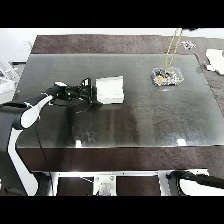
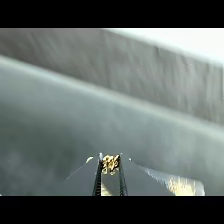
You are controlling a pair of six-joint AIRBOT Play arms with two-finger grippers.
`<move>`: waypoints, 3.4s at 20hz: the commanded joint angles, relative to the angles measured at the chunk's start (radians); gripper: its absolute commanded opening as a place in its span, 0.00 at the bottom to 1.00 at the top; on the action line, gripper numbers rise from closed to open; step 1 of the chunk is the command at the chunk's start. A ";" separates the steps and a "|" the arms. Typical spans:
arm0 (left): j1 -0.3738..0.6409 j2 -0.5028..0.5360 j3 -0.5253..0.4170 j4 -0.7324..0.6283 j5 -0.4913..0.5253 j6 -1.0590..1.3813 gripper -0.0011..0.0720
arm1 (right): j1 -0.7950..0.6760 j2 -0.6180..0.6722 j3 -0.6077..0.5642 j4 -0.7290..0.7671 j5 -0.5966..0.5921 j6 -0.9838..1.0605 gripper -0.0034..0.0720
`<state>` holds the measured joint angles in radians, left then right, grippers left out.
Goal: Fold the box and place the chain.
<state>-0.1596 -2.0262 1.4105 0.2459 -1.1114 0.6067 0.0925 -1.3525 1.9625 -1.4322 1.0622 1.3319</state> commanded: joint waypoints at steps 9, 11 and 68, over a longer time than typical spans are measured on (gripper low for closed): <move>0.000 0.000 0.000 0.000 0.000 0.000 0.58 | 0.385 0.133 0.000 0.000 -0.048 -0.074 0.05; 0.000 0.000 0.000 0.000 0.000 0.000 0.58 | 0.415 0.126 0.000 0.000 -0.049 -0.077 0.05; 0.000 0.000 0.000 0.000 0.000 0.000 0.58 | 0.484 -0.087 0.009 0.117 -0.183 -0.233 0.05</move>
<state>-0.1596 -2.0262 1.4105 0.2459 -1.1110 0.6067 0.5751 -1.4261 2.0006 -1.3128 0.8654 1.0931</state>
